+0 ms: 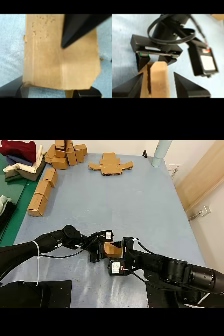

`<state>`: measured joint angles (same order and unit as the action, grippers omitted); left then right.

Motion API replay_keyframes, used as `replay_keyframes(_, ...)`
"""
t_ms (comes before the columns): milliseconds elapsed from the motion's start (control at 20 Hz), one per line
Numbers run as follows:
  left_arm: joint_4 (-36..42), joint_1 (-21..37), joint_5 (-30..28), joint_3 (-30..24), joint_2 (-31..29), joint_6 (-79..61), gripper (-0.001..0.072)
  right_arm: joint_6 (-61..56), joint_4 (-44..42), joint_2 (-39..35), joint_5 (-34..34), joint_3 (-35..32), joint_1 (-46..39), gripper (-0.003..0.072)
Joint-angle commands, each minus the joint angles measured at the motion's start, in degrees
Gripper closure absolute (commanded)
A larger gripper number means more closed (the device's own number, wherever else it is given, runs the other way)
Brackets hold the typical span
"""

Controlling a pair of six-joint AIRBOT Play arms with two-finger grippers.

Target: Fold the box.

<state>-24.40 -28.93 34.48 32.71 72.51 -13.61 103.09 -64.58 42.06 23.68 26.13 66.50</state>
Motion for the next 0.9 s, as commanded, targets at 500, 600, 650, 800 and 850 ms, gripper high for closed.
replay_keyframes(500,-0.02,-0.02,-0.02,0.02,0.00,-0.02,0.0245,-2.58,-0.13,-0.61,0.37,0.04,-5.97,0.0111)
replay_keyframes(600,-0.02,-0.02,0.00,0.02,0.00,-0.02,0.0245,-2.58,-0.17,-0.13,0.20,0.07,-6.08,0.0180)
replay_keyframes(650,-0.02,-0.02,0.00,0.02,0.00,-0.02,0.0245,-2.58,-0.79,-0.33,0.20,0.11,-6.01,0.0178)
replay_keyframes(800,-0.02,-0.02,0.00,0.02,0.00,-0.02,0.0245,-2.56,-2.91,-1.64,0.37,0.17,-3.23,0.0157)
replay_keyframes(850,-0.02,0.00,-0.02,0.02,0.00,-0.02,0.0245,-2.58,-3.58,-2.10,0.37,0.17,-2.49,0.0157)
